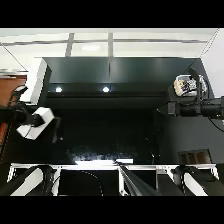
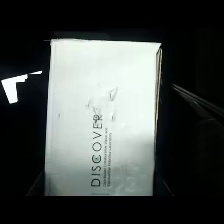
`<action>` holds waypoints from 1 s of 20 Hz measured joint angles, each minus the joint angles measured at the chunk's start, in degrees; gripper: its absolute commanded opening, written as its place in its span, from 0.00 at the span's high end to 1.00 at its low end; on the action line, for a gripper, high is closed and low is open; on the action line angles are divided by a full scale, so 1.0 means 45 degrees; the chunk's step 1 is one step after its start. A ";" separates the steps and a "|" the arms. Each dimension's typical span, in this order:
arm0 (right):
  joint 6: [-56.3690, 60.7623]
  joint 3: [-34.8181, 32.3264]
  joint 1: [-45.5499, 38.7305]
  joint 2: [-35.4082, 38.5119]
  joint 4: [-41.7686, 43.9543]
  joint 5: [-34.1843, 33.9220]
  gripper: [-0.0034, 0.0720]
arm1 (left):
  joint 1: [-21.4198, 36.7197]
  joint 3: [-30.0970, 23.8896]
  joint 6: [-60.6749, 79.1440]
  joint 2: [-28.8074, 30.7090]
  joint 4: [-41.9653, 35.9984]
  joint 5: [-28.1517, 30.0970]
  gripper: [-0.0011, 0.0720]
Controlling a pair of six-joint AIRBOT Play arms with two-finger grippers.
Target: Fold the box and place the chain.
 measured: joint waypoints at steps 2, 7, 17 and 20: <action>0.0000 0.0000 0.0000 0.0000 0.0000 -0.0063 0.94 | 0.1161 -0.0005 0.0068 0.0049 0.0024 0.0228 0.59; -0.0005 0.0000 0.0000 0.0000 -0.0005 -0.0117 0.94 | 0.2424 -0.0015 0.0457 -0.0102 -0.0486 0.2463 0.59; 0.0000 0.0000 0.0000 0.0005 0.0000 -0.0384 0.94 | 0.2356 0.0010 0.2472 -0.1880 -0.1889 0.5892 0.27; 0.0000 0.0000 0.0000 0.0000 0.0000 -0.0442 0.94 | 0.2307 0.0092 0.2657 -0.2215 -0.2225 0.6562 0.00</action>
